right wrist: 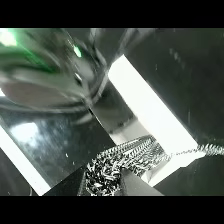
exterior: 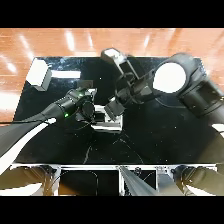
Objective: Fold the box and place the chain.
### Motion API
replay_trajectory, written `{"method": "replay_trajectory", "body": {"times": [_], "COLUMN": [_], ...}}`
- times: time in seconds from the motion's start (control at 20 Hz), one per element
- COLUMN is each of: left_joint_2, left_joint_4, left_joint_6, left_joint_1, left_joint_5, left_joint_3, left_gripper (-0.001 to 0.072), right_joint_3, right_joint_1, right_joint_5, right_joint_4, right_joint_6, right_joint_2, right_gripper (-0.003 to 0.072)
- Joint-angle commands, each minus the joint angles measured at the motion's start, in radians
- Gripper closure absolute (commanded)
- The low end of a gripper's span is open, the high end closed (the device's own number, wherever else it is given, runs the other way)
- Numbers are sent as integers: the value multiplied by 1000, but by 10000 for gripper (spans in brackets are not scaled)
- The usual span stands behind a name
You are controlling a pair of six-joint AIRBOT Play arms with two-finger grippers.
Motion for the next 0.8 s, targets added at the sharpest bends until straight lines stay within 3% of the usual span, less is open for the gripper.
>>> {"method": "replay_trajectory", "body": {"times": [0.0,0.3,0.75], "left_joint_2": [0,0,0], "left_joint_4": [0,0,0], "left_joint_6": [0,0,0], "left_joint_1": [0,0,0], "left_joint_5": [2,2,3], "left_joint_3": [0,0,0], "left_gripper": [690,690,690], "right_joint_3": [-107,-163,-163], "right_joint_1": [1,1,-27], "right_joint_5": [-42,-177,-196], "right_joint_4": [15,16,-134], "right_joint_6": [6,6,68], "right_joint_2": [-5,-48,-55], "right_gripper": [657,657,656]}}
